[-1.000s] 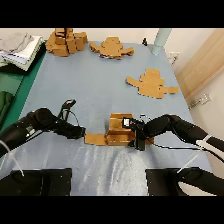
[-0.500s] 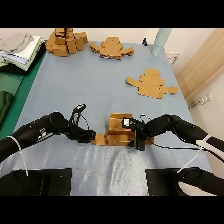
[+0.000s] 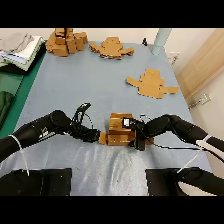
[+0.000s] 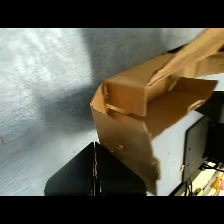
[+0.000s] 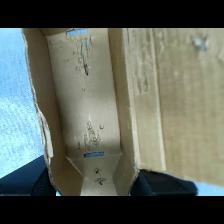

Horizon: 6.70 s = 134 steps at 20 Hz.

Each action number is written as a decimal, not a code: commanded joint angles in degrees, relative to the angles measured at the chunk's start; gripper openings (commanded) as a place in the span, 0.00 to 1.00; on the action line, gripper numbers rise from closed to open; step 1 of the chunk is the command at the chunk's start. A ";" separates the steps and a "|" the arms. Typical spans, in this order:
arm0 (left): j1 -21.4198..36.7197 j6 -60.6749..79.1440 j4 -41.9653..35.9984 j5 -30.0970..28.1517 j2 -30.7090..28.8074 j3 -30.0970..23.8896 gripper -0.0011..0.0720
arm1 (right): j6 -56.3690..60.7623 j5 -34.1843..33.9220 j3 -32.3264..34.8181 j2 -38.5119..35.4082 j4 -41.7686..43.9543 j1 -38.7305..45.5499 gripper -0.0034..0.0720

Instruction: Fold the box.

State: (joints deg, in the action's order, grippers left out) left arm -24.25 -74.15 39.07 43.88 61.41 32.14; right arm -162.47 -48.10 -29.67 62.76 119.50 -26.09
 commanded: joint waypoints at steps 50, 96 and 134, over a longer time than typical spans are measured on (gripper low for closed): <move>-17.94 -42.51 32.20 3.06 11.76 19.85 0.74 | 0.00 0.00 -0.02 0.02 0.02 0.02 0.80; -24.65 -61.96 43.52 18.47 28.68 36.59 0.79 | 0.00 0.00 -0.02 0.02 0.02 0.02 0.80; -2.25 -37.40 20.11 35.69 28.55 45.75 0.90 | 0.00 0.00 -0.02 0.02 0.02 0.00 0.80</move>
State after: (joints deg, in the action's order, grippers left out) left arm -29.39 -115.57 59.86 78.91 90.00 77.87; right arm -162.50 -48.12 -29.65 62.76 119.50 -26.09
